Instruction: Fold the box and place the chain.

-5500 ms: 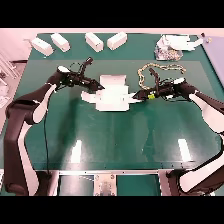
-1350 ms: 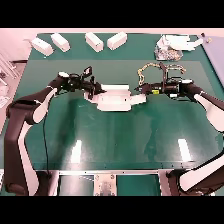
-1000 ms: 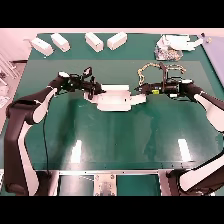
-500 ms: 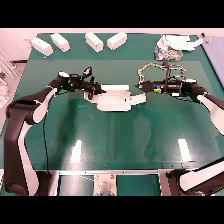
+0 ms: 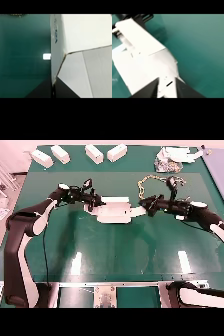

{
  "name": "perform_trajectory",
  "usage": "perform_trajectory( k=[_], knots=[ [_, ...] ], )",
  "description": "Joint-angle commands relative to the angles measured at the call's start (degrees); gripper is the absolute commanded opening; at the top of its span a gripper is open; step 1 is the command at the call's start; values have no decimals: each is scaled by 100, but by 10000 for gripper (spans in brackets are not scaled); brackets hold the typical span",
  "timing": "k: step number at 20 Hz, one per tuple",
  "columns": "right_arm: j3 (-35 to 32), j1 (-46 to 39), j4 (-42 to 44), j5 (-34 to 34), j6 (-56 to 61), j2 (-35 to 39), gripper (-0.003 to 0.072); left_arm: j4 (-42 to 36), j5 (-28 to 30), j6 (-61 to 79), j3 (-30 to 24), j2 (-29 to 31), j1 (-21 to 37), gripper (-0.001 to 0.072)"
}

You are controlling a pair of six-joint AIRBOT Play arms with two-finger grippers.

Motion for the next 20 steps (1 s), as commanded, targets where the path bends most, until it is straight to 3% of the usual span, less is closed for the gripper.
perform_trajectory(
  k=[1,5,6,8,20],
  knots=[
    [-328,474,-411,-293,-693,205,331,-9,4,4,-2,-4,4,20],
    [-402,1340,-1152,-1613,-695,205,544,-9,0,2,-2,-4,4,20],
    [-424,1504,-1217,-1939,-697,205,562,-9,0,2,-2,-4,4,20],
    [-435,1670,-1215,-2253,-702,199,574,-9,0,2,-2,-4,4,20],
    [-452,2199,-2118,-2435,-699,133,580,-9,-2,2,-2,-4,4,20]
  ],
)
